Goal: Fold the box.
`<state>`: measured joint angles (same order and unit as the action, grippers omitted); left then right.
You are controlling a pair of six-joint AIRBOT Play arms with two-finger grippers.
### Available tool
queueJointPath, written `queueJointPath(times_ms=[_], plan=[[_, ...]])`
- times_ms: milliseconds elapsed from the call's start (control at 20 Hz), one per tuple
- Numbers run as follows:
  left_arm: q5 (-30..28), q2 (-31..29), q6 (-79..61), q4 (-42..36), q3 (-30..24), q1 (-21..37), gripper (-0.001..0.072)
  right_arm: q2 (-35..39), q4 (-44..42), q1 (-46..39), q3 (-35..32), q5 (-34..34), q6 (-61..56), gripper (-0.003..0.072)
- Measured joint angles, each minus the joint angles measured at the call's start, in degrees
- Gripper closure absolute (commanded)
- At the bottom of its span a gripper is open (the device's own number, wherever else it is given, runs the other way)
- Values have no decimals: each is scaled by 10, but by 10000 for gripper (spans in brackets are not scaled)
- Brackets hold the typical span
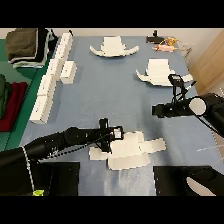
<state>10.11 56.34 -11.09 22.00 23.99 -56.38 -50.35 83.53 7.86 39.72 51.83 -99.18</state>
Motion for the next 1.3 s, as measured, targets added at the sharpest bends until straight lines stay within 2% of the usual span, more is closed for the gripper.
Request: queueJointPath(times_ms=[350, 550, 900, 1100, 1300], plan=[[6, -21, 0, 1, 1, -1, 695, 0, 1, 0, 0, -1, 0, 506], [6, -26, 2, 1, 24, 10, 695, 0, 0, 0, 0, 0, 0, 506], [50, -27, 1, 30, 76, 105, 695, 0, 0, 0, 0, 1, 0, 506], [129, -27, 10, 43, 85, 142, 694, 0, 0, 0, 0, 0, 0, 506], [185, -27, 17, 45, 87, 152, 696, 0, 0, 0, 0, -3, 0, 506]])
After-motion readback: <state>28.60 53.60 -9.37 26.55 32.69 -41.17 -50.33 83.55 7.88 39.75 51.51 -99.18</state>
